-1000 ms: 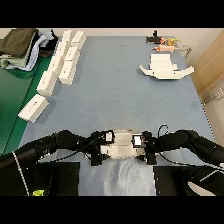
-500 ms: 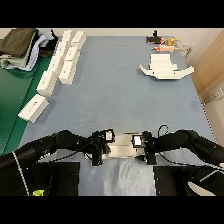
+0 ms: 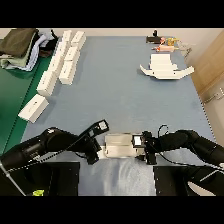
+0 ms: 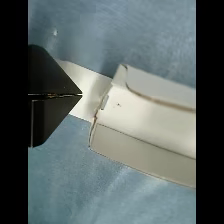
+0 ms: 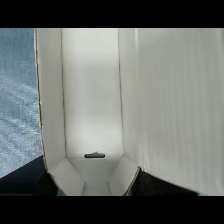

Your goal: Fold the box.

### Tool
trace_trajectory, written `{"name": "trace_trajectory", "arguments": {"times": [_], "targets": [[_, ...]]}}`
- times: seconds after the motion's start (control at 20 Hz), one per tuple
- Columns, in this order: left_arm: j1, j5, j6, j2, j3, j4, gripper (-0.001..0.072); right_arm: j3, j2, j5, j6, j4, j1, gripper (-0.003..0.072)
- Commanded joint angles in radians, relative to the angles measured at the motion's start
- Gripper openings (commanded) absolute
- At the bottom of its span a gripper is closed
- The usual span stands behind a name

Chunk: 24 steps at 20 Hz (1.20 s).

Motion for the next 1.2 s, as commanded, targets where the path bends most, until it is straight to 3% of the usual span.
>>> {"name": "trace_trajectory", "arguments": {"times": [0.0,0.15,0.25,0.3,0.55,0.75,0.9,1.05,1.1,1.15], "targets": [[0.001,-0.147,-0.640,0.158,0.052,0.342,0.0016,0.000,0.000,0.000,0.000,0.000,0.000,0.0509],[0.001,-0.264,-1.134,0.250,0.050,0.537,0.0017,0.000,0.000,0.000,0.000,0.000,0.000,0.0509],[0.001,-0.373,-1.318,0.254,0.030,0.560,0.0017,0.000,0.000,0.000,0.000,0.000,0.000,0.0509],[0.001,-0.376,-1.324,0.249,0.010,0.532,0.0017,0.000,0.000,0.000,0.000,0.000,0.000,0.0509],[-0.003,-0.096,-1.289,0.162,-0.107,0.282,0.0016,0.000,0.000,0.000,0.000,0.000,0.000,0.0509],[-0.072,0.013,-1.229,0.057,-0.109,0.170,0.0016,0.000,0.000,0.000,0.000,0.000,0.000,0.0509],[-0.135,0.119,-1.230,0.034,-0.106,0.137,0.0016,0.000,0.000,0.000,0.000,0.000,0.000,0.0509],[-0.137,0.131,-1.229,0.035,-0.074,0.137,0.0020,0.000,0.000,0.000,0.000,0.000,0.000,0.0509],[-0.138,0.130,-1.228,0.035,-0.063,0.138,0.0132,0.000,0.000,0.000,0.000,0.000,0.000,0.0509],[-0.138,0.130,-1.228,0.035,-0.054,0.138,0.0456,0.000,0.000,0.000,0.000,0.000,0.000,0.0509]]}}
